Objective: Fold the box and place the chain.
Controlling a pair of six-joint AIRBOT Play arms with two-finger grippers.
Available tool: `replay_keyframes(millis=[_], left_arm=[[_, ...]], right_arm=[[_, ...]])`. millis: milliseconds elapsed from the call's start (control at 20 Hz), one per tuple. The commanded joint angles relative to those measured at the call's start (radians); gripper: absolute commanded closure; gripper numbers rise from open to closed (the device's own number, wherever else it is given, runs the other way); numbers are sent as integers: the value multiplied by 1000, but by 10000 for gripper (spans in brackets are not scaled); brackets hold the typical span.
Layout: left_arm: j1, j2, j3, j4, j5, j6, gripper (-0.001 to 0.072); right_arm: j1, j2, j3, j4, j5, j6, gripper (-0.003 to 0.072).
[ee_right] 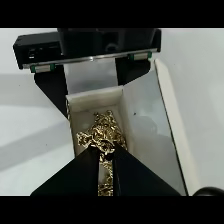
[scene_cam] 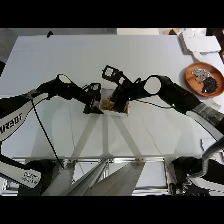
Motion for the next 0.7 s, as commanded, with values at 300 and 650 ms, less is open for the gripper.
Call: replay_keyframes(millis=[300, 650], left_arm=[[0, 0, 0, 0, 0, 0, 454], [0, 1, 0, 0, 0, 0, 454]], right_arm=[[3, -12, 114, -136, 310, 200, 443], [0, -13, 315, -311, 437, 357, 444]])
